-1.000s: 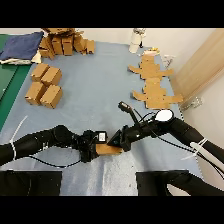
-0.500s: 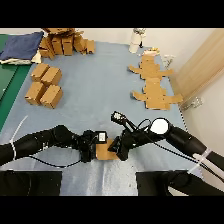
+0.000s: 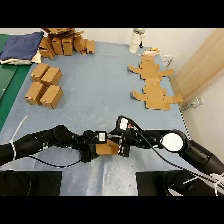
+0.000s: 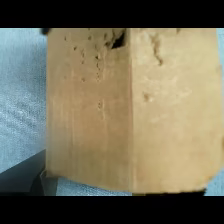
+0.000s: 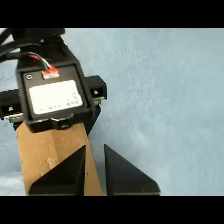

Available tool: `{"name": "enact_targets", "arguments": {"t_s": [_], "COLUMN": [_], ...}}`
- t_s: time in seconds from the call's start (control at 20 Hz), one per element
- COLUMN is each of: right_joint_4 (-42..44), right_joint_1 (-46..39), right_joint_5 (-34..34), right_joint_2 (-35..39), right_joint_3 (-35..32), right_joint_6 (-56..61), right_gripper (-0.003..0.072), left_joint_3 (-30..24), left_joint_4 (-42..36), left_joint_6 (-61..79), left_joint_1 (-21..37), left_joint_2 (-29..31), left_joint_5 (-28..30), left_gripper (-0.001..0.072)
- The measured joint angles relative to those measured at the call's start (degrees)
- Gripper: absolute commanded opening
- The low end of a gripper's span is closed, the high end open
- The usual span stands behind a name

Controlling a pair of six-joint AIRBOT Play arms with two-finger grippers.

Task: Fold the box.

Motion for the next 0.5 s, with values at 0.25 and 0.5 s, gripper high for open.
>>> {"name": "enact_targets", "arguments": {"t_s": [0.25,0.5], "right_joint_4": [-0.7,-1.7], "right_joint_1": [4.8,8.7], "right_joint_5": [-1.4,0.0], "right_joint_2": [-1.0,-2.9], "right_joint_3": [-0.1,-0.1], "right_joint_6": [-7.4,-11.5], "right_gripper": [0.0453,0.046], "left_joint_3": [0.0,0.0], "left_joint_4": [0.0,0.0], "left_joint_6": [0.0,0.0], "left_joint_1": [0.0,0.0], "left_joint_2": [0.0,0.0], "left_joint_5": [0.0,0.1], "left_gripper": [0.051,0.051]}}
